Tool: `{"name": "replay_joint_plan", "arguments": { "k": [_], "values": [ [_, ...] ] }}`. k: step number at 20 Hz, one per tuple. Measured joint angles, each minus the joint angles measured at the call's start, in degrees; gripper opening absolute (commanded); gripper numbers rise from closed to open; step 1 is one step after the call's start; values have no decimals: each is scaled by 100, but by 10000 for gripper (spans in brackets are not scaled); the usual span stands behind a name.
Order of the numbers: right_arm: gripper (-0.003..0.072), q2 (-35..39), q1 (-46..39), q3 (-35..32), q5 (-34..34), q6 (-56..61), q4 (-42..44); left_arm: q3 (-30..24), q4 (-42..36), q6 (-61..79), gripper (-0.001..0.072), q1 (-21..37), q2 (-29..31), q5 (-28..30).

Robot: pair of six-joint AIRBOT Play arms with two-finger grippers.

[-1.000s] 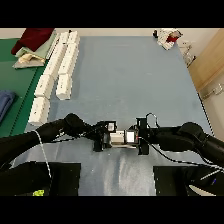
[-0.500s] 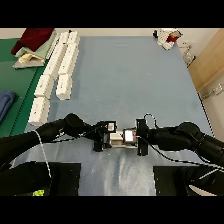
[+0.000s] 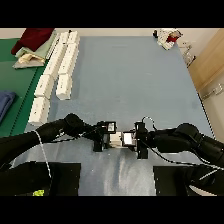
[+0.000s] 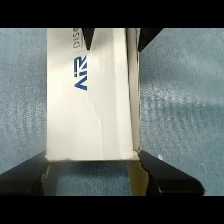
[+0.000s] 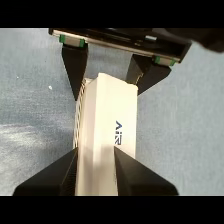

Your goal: Fold the box.

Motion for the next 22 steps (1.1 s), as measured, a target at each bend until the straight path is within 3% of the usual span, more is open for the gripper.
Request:
{"name": "replay_joint_plan", "arguments": {
  "k": [2,6,7,8,9,11,17,22],
  "values": [
    [416,70,7,9,2,-2,37,0,0,0,469,0,0,2],
    [402,450,4,9,201,431,236,0,-2,-2,469,0,0,7],
    [357,551,4,-11,299,752,350,0,-2,-2,469,0,0,9],
    [155,625,4,-57,413,1091,505,0,-2,-2,469,0,0,9],
    [79,678,4,-142,590,1405,745,0,-2,-4,469,0,0,9],
    [31,739,55,-400,1093,1858,1241,0,-2,-4,469,0,0,9],
    [30,793,761,-1333,3069,3152,1978,0,-4,-7,469,0,0,11],
    [42,796,1025,-1740,3620,3609,2081,0,-4,-7,469,0,0,11]
  ]
}}
